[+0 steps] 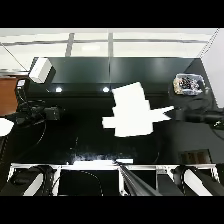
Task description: Fold the box and place the chain.
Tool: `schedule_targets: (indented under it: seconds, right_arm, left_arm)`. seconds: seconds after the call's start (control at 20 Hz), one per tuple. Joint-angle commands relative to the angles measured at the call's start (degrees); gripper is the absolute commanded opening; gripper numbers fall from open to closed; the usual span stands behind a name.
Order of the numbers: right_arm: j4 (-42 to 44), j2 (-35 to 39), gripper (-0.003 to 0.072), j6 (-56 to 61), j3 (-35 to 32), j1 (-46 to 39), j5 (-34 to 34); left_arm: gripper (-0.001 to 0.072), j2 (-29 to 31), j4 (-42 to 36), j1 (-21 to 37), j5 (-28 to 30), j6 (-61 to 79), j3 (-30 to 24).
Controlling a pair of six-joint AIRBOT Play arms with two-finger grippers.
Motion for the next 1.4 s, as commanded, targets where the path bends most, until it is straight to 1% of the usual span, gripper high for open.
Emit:
schedule_targets:
  seconds: [0.0,0.1,0.2,0.25,0.3,0.4,0.45,0.5,0.6,0.65,0.75,0.8,0.85,0.95,1.05,1.1,1.15,1.2,1.25,1.3,1.35]
  right_arm:
    - [8.4,5.6,0.0004,-1.4,-8.9,12.2,-11.4]
    - [11.1,7.0,0.0004,-1.7,-13.1,19.6,-18.7]
    - [12.0,7.0,0.0004,-1.7,-14.9,26.4,-24.9]
    - [11.9,7.0,0.0004,-1.6,-15.0,29.2,-27.2]
    - [12.4,7.0,0.0004,-1.6,-15.0,31.3,-28.9]
    - [12.5,7.0,0.0005,-1.5,-15.0,33.5,-30.0]
    - [12.5,7.0,0.0005,-1.3,-15.0,33.7,-29.9]
    - [12.5,7.0,0.0005,-0.9,-15.0,33.7,-29.7]
    - [12.5,7.0,0.0004,-0.8,-15.0,33.7,-29.7]
    - [12.5,7.0,0.0005,-0.8,-15.0,33.7,-29.7]
    - [12.5,7.0,0.0005,-0.8,-15.0,33.7,-29.7]
    - [12.5,7.0,0.0005,-0.8,-15.0,33.7,-29.8]
    - [12.5,7.0,0.0005,-0.8,-15.0,33.7,-29.8]
    - [12.5,7.0,0.0005,-0.8,-15.0,33.7,-29.8]
    - [12.5,7.0,0.0005,-0.8,-15.0,33.7,-29.8]
    - [12.5,7.0,0.0005,-0.8,-15.0,33.7,-29.8]
    - [12.5,7.0,0.0005,-0.8,-15.0,33.7,-29.8]
    - [12.5,7.0,0.0005,-0.8,-15.0,33.7,-29.8]
    - [12.5,7.0,0.0005,-0.8,-15.0,33.7,-29.8]
    - [12.5,7.0,0.0005,-0.8,-15.0,33.7,-29.8]
    - [12.5,7.0,0.0005,-0.8,-15.0,33.7,-29.8]
  left_arm:
    - [0.0704,-2.0,-2.8,-2.5,-0.5,0.0,-0.5]
    - [0.0705,-5.6,-5.4,-4.8,-0.3,0.0,-0.5]
    - [0.0705,-10.6,-11.6,-6.8,-0.3,1.6,-0.5]
    - [0.0705,-13.5,-17.2,-7.3,-0.5,5.9,-0.5]
    - [0.0705,-16.7,-25.0,-7.2,-1.3,12.1,-0.5]
    - [0.0705,-23.3,-40.2,-6.1,-3.9,24.9,-0.4]
    - [0.0705,-26.4,-45.3,-5.4,-5.5,29.6,-0.3]
    - [0.0704,-29.4,-47.6,-5.0,-7.5,33.4,0.1]
    - [0.0704,-34.9,-47.8,-5.1,-11.3,39.2,2.1]
    - [0.0704,-37.4,-48.3,-5.0,-15.3,43.1,3.7]
    - [0.0696,-43.0,-47.2,-5.1,-25.7,49.1,7.8]
    - [0.0682,-45.2,-45.4,-5.2,-28.7,50.0,9.6]
    - [0.0678,-47.0,-43.2,-5.2,-29.5,50.0,11.1]
    - [0.0554,-48.8,-40.1,-5.2,-29.5,51.4,12.9]
    - [0.0548,-49.1,-40.6,-5.6,-29.5,56.1,13.7]
    - [0.0515,-49.1,-40.0,-6.3,-29.6,57.5,14.0]
    - [0.0475,-49.1,-38.0,-7.0,-29.5,58.0,14.6]
    - [0.0454,-49.1,-35.3,-8.0,-29.2,58.2,15.3]
    - [0.0363,-49.1,-33.3,-8.9,-29.0,58.2,15.8]
    - [0.0314,-49.1,-32.6,-9.5,-28.9,58.6,16.2]
    - [0.0178,-49.1,-32.6,-10.0,-28.5,58.7,16.5]
